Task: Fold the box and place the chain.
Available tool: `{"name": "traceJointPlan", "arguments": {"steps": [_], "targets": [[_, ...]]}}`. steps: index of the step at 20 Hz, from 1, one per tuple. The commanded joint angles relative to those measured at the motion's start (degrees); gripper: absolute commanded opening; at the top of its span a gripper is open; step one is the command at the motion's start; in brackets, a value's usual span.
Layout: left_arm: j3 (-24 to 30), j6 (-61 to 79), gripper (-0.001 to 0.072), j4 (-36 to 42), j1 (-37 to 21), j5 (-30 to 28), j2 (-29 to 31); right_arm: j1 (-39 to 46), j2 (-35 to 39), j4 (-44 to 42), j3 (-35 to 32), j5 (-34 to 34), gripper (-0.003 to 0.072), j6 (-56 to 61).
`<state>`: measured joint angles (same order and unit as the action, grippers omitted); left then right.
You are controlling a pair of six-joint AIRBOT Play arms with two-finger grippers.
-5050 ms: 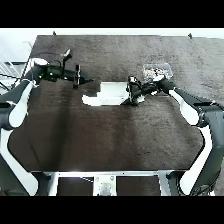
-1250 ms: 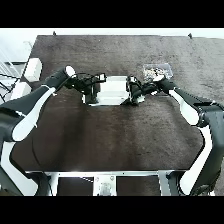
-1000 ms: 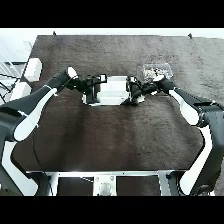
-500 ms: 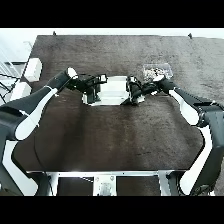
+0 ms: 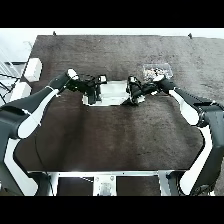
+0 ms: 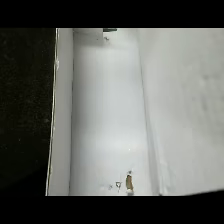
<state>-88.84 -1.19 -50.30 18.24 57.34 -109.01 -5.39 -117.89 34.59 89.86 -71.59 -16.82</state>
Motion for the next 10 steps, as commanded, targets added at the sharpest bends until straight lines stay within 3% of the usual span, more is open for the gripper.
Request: {"name": "traceJointPlan", "arguments": {"steps": [1, 10], "targets": [[-0.4, -0.3, 0.0428, -1.7, -0.4, -0.8, 0.0, 0.0, 0.0, -0.1, 0.0, 0.0, 0.0498, 0.0], [-1.7, -3.5, 0.0428, -9.2, -0.4, -0.2, 0.1, 0.0, 0.0, -0.1, 0.0, 0.0, 0.0498, 0.0]]}}
